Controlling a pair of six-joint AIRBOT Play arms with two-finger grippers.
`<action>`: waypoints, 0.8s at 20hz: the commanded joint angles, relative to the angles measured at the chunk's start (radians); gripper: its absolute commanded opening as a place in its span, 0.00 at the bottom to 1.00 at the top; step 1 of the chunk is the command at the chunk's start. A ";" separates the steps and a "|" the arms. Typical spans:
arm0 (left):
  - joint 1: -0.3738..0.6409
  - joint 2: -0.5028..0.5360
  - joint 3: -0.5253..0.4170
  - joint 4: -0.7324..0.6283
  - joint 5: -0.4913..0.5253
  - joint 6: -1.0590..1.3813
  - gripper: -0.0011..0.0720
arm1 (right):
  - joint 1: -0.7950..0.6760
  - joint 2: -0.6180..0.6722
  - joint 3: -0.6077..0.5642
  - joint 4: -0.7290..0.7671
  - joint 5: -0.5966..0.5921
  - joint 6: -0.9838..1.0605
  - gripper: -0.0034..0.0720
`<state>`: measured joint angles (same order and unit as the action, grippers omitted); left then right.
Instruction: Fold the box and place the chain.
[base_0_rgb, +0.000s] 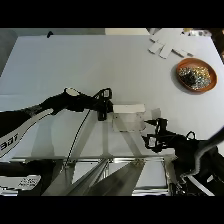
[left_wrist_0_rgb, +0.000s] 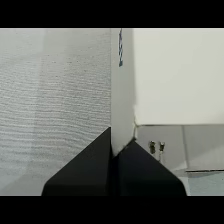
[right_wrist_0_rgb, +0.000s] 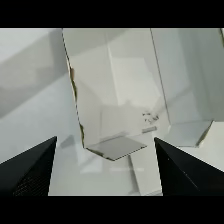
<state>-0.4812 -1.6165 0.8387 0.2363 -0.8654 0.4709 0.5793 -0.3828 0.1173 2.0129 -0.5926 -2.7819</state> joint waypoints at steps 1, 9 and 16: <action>0.000 -0.001 -0.001 0.000 0.000 0.000 0.03 | 0.001 0.070 0.049 0.000 -0.105 0.039 0.75; 0.000 -0.001 -0.001 0.000 0.000 0.000 0.03 | 0.001 0.114 0.127 -0.118 -0.286 0.087 0.06; 0.000 -0.001 -0.001 0.000 0.000 0.000 0.03 | 0.001 0.114 0.127 -0.564 -0.512 0.092 0.06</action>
<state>-0.4812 -1.6165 0.8387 0.2363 -0.8650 0.4709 0.5797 -0.2695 0.2420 1.6947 -1.0164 -2.6961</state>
